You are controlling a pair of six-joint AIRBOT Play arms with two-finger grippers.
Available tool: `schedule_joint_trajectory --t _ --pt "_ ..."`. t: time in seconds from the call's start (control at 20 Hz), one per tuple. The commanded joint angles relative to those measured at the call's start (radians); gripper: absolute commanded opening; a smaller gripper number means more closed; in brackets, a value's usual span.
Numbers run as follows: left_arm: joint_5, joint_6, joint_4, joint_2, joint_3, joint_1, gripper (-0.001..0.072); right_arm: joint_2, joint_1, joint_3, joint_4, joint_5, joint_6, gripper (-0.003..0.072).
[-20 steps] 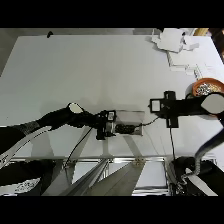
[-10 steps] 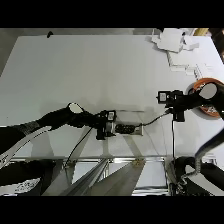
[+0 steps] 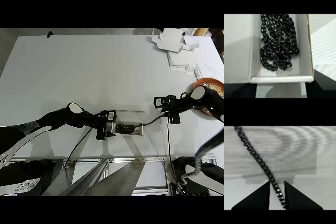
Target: Fold the box and place the chain.
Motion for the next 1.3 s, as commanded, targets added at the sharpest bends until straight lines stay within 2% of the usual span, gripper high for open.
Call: schedule_joint_trajectory --t 0.0,0.2,0.25,0.45,0.6,0.8,0.9,1.0,1.25 --pt "0.000 0.000 0.000 0.001 0.001 0.001 0.0211 -0.024 0.000 -0.017 0.004 -0.009 -0.024 0.0175" --pt "0.000 0.000 0.000 0.001 0.001 0.001 0.0211 -0.032 0.000 -0.018 0.004 -0.005 -0.024 0.0129" --pt "0.000 0.000 0.000 0.001 0.001 0.001 0.0211 -0.027 0.000 -0.017 0.003 0.003 -0.023 0.0016" --pt "0.000 0.000 0.000 0.001 0.001 0.001 0.0211 0.099 0.051 -0.017 -0.007 0.051 0.071 0.0019" --pt "0.000 0.000 0.000 0.001 0.001 0.001 0.0211 0.235 0.124 -0.017 0.019 0.162 0.148 0.0019" --pt "0.000 0.000 0.000 0.001 0.001 0.001 0.0211 0.395 0.252 -0.017 0.179 0.266 0.199 0.0019" --pt "0.000 0.000 0.000 0.001 0.001 0.001 0.0211 0.441 0.332 -0.017 0.313 0.241 0.198 0.0019" --pt "0.000 0.000 0.000 0.001 0.001 0.001 0.0211 0.445 0.426 -0.017 0.431 0.149 0.198 0.0019" --pt "0.000 0.000 0.000 0.001 0.001 0.001 0.0211 0.387 0.655 -0.017 0.464 -0.156 0.199 0.0019"
